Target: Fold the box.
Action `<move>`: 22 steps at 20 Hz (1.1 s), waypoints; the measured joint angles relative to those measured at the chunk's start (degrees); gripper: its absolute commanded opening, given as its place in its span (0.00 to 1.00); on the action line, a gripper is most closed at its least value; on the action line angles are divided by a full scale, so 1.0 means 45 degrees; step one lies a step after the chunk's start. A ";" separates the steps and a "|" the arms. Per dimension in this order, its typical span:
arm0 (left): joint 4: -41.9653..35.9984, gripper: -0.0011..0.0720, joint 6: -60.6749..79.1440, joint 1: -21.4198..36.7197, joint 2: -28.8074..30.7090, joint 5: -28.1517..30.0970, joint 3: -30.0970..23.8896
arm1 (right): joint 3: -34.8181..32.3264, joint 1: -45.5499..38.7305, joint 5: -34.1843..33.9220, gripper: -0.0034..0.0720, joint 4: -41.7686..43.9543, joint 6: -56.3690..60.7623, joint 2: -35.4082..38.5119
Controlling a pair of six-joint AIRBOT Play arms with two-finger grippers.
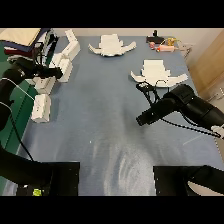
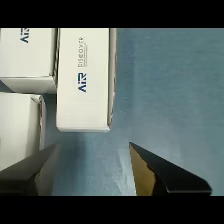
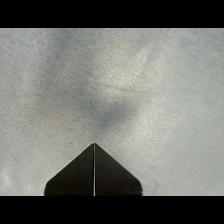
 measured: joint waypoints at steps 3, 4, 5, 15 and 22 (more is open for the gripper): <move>-0.0170 0.04 -0.0039 0.0000 0.1166 -0.1525 -0.0005 | 0.0000 0.0000 0.0000 0.05 0.0000 0.0000 0.0000; -0.0345 0.04 -0.0034 0.0000 0.1554 -0.1996 0.0000 | 0.0000 0.0000 0.0000 0.05 -0.0005 0.0000 0.0000; -0.0481 0.03 -0.0034 -0.0005 0.1948 -0.2569 0.0000 | 0.0000 0.0000 0.0000 0.05 -0.0005 0.0000 0.0000; -0.0029 0.03 -0.1506 -0.3269 0.5576 -0.6222 -0.1982 | -0.0005 0.0000 0.0000 0.05 0.0000 0.0000 0.0000; 0.1214 0.04 -0.3570 -0.6533 0.7621 -0.4911 -0.5435 | 0.0000 0.0000 0.0000 0.05 0.0000 0.0000 0.0000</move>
